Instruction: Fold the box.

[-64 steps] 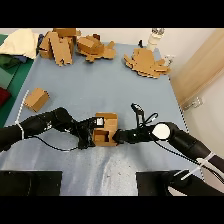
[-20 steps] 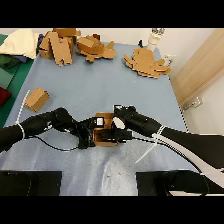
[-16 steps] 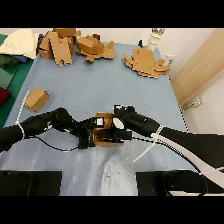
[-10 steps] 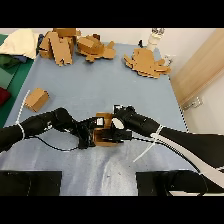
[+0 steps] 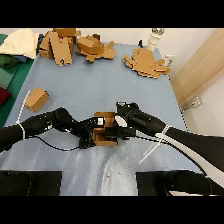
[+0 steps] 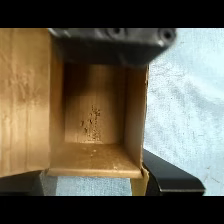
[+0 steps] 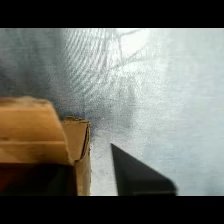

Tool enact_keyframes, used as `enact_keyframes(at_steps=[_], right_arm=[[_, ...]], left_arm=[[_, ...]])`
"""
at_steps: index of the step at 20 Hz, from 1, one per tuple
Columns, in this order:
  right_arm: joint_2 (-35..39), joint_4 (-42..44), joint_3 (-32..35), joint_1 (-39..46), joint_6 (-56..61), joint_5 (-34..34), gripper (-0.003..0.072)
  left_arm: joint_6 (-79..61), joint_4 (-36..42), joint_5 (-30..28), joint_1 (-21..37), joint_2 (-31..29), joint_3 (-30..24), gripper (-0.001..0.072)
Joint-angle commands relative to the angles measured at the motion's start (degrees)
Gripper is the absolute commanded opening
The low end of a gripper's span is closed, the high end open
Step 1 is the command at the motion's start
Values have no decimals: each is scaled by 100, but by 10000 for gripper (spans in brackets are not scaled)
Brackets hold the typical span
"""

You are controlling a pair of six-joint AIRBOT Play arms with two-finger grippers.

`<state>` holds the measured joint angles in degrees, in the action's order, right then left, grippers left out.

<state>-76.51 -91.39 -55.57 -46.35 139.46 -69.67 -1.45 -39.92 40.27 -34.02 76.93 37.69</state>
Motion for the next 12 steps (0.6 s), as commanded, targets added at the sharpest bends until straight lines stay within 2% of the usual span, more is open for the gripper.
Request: enact_keyframes(at_steps=[1, 3, 4, 6, 7, 9, 12], right_arm=[[50, -11, -31, -4, 0, 107, 467], [50, -11, -31, -4, 2, 125, 458], [50, -7, -31, -4, 0, 122, 377], [50, 63, -31, -9, -2, 118, 141], [50, 76, -31, -9, 0, 116, 119], [44, 96, -31, -9, -2, 118, 26], [37, 85, -28, -105, 0, 254, 8]], left_arm=[[-2, -13, 20, 7, 0, 2, 516], [-2, -13, 22, 7, 0, 0, 517], [-2, -13, 22, 7, 0, 0, 516], [-2, -13, 20, 7, 0, 2, 517], [-2, -13, 20, 7, -2, 2, 516], [0, -15, 22, 7, -2, 2, 516], [9, -85, 44, 7, -96, 4, 516]])
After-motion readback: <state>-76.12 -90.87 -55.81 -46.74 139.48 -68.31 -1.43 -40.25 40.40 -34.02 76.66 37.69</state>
